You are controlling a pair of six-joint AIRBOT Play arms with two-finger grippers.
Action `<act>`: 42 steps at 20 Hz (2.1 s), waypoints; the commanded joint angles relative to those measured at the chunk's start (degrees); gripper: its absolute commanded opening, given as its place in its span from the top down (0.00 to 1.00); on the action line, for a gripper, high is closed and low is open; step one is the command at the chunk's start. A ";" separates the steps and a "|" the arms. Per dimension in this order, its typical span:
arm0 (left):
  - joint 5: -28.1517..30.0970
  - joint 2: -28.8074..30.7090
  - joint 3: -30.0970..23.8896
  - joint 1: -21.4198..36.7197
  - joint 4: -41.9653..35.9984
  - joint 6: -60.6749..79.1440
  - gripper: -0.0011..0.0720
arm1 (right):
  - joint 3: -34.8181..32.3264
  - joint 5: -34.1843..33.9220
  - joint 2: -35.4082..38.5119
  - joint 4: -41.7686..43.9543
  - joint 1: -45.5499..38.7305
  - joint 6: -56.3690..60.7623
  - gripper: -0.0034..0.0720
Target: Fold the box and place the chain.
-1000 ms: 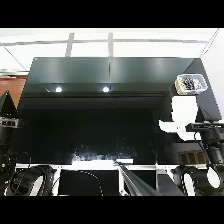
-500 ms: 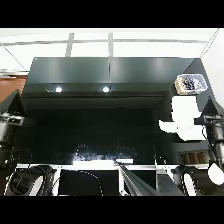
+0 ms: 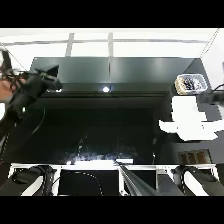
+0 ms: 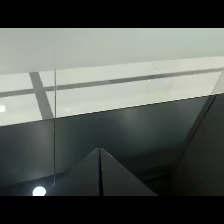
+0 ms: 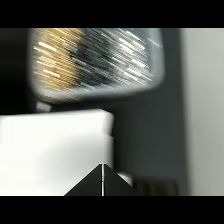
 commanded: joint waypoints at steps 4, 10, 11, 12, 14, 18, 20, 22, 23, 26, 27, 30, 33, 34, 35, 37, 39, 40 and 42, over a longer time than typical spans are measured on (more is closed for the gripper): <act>-22.21 -8.15 8.22 12.63 59.45 -53.55 0.94 | 8.59 6.10 -8.79 5.18 -33.03 4.55 0.93; -51.76 -8.28 8.55 25.77 82.05 -73.75 0.01 | 8.92 8.68 -16.00 20.61 -49.11 -6.49 0.02; -53.35 -8.24 8.55 26.53 82.05 -73.90 0.00 | 9.07 9.79 -18.16 25.31 -49.83 -11.93 0.02; -54.16 -8.17 8.55 26.60 82.07 -73.90 0.01 | 9.38 11.39 -20.20 31.52 -50.25 -19.74 0.02; -54.97 -8.15 8.55 26.23 81.99 -74.79 0.01 | 11.21 16.98 -24.87 42.82 -50.38 -34.12 0.02; -55.04 -8.15 8.55 26.01 80.30 -75.03 0.01 | 16.76 24.98 -33.59 48.37 -49.55 -42.49 0.03; -55.54 -8.17 8.55 26.03 79.43 -75.06 0.01 | 18.99 25.53 -36.37 48.39 -48.96 -44.22 0.03; -55.82 -8.17 8.55 26.03 77.70 -75.06 0.01 | 20.24 26.29 -38.45 48.35 -48.19 -45.92 0.08; -55.82 -8.20 8.55 26.03 77.00 -75.06 0.01 | 20.26 26.40 -39.08 48.37 -47.76 -46.84 0.08; -55.82 -8.20 8.55 26.03 74.66 -75.03 0.01 | 20.28 27.85 -39.69 48.41 -46.56 -48.35 0.59; -55.82 -8.20 8.55 26.05 74.49 -75.03 0.01 | 20.35 28.61 -39.69 48.52 -46.51 -48.57 0.94; -56.54 -8.17 8.55 26.05 74.49 -75.01 0.01 | 20.35 34.18 -39.69 48.94 -46.53 -48.52 0.93; -56.59 -8.17 8.55 26.05 74.53 -74.93 0.01 | 20.31 42.27 -39.67 55.12 -46.40 -47.36 0.93; -56.54 -8.17 8.55 26.12 74.53 -74.93 0.01 | 20.13 44.52 -39.39 57.66 -45.97 -46.12 0.93; -56.54 -8.20 8.55 26.12 74.51 -74.95 0.01 | 19.50 45.70 -38.60 59.47 -45.13 -45.24 0.93; -56.52 -8.17 8.55 26.12 74.16 -74.95 0.01 | 15.45 43.34 -34.27 62.66 -42.29 -45.38 0.93; -57.11 -8.17 8.55 26.10 71.32 -74.82 0.01 | 8.66 37.57 -27.56 68.02 -38.14 -48.11 0.93; -57.33 -8.17 8.55 26.10 69.35 -74.25 0.01 | 4.57 34.73 -24.02 71.52 -35.87 -49.37 0.93; -57.35 -8.20 8.55 26.08 64.78 -71.45 0.01 | -4.46 28.89 -16.31 78.44 -30.12 -51.04 0.93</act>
